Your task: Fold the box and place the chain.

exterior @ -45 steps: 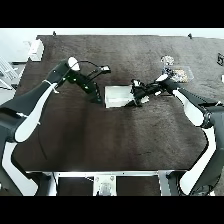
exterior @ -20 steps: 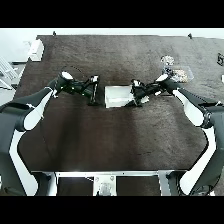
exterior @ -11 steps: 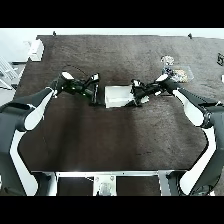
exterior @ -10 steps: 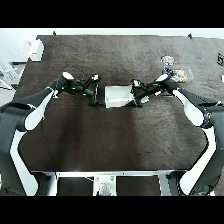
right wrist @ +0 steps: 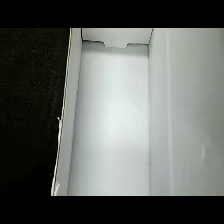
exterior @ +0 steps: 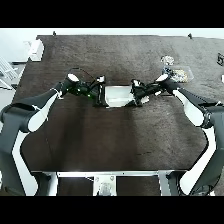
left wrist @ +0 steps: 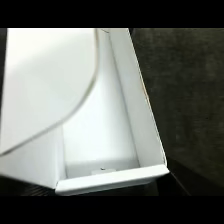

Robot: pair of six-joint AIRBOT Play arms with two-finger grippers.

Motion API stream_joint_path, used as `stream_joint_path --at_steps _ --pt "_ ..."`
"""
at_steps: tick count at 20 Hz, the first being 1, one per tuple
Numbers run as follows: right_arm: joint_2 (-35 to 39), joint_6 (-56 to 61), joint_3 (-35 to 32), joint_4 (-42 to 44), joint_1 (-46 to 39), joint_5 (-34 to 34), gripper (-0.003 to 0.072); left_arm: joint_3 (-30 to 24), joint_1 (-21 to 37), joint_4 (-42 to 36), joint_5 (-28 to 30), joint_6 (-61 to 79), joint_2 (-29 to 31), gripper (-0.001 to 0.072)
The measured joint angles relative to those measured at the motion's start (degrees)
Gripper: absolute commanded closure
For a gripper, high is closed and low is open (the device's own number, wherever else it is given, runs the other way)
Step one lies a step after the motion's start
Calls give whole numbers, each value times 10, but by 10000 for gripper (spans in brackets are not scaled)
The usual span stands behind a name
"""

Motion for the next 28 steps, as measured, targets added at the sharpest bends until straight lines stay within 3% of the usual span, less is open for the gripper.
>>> stream_joint_path --at_steps 10,28 --pt "0 -1 0 2 0 -2 149 -1 -6 -23 60 38 -14 -11" --pt "0 -2 0 -1 0 1 149 -1 -7 -107 59 94 -36 -11"
